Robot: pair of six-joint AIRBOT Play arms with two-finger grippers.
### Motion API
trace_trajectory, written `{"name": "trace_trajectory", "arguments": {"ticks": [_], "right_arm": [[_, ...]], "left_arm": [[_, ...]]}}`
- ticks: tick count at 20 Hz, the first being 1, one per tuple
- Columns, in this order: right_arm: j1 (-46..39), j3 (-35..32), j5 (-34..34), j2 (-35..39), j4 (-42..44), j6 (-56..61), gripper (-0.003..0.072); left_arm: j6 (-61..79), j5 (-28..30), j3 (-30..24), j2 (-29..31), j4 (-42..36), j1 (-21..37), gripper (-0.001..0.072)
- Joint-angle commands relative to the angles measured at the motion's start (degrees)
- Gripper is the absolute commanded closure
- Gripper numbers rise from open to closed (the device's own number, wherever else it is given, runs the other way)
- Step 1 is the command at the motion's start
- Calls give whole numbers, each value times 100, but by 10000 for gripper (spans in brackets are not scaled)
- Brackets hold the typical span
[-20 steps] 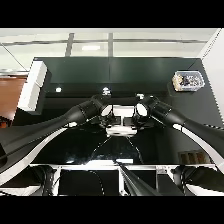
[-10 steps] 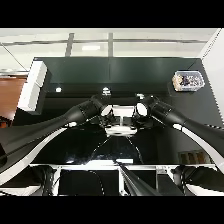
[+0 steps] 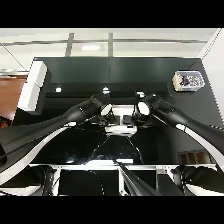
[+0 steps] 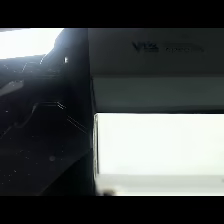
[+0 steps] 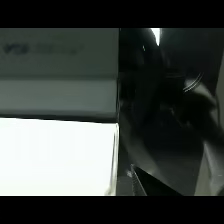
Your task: Fold the box and place the chain.
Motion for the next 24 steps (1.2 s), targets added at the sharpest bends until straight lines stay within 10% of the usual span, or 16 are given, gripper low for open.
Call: {"name": "trace_trajectory", "arguments": {"ticks": [1, 7, 11, 13, 18, 24], "right_arm": [[-92, 9, 236, 398, -98, -535, 285], [-887, 199, 992, 2262, -728, -1941, 285], [-1963, -138, -297, 3010, -4572, -365, 278], [-3021, -420, -1436, 2852, -4291, -393, -23], [-4975, -109, -1810, 1373, -1386, -1530, -23], [-5248, 3097, 345, -1064, -914, -1757, -21]], "left_arm": [[11, 7, 2, 0, 7, 2, 682], [11, 9, 2, 0, 11, 4, 682], [11, 7, 2, 0, 9, 4, 682], [13, -7, 2, 0, 11, 4, 682], [11, 0, 2, 0, 9, 2, 682], [13, 0, 2, 0, 9, 7, 682]]}}
